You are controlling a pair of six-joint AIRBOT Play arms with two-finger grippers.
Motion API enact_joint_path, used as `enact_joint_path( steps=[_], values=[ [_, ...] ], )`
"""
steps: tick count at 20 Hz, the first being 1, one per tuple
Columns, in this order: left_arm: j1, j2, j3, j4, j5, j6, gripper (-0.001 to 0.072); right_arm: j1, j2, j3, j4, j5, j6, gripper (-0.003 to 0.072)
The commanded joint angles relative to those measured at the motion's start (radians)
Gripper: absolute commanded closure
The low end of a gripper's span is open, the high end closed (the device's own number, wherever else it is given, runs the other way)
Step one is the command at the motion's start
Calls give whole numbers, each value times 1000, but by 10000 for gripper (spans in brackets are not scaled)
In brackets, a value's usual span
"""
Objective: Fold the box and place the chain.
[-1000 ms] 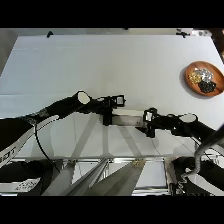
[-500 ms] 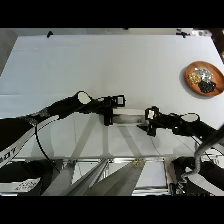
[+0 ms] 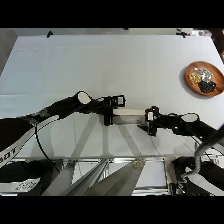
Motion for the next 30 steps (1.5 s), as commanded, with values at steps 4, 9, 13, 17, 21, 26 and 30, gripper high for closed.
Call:
enact_joint_path(
  steps=[4,9,13,17,21,26,30],
  values=[
    [0,0,0,1,-2,0,696,31,-1,-1,-16,3,0,183],
    [0,0,0,1,-2,0,696,31,-1,0,-10,14,-4,179],
    [1,0,0,1,-2,0,696,31,-1,0,42,24,-46,141],
    [0,0,0,1,-2,0,696,31,-22,28,42,60,-48,65],
    [1,0,0,1,-2,0,696,31,-81,71,37,111,-16,29],
    [0,0,0,1,-2,0,696,-31,-97,85,34,156,-21,29],
    [0,0,0,1,-2,0,696,-36,-97,85,29,203,-46,29]
  ],
)
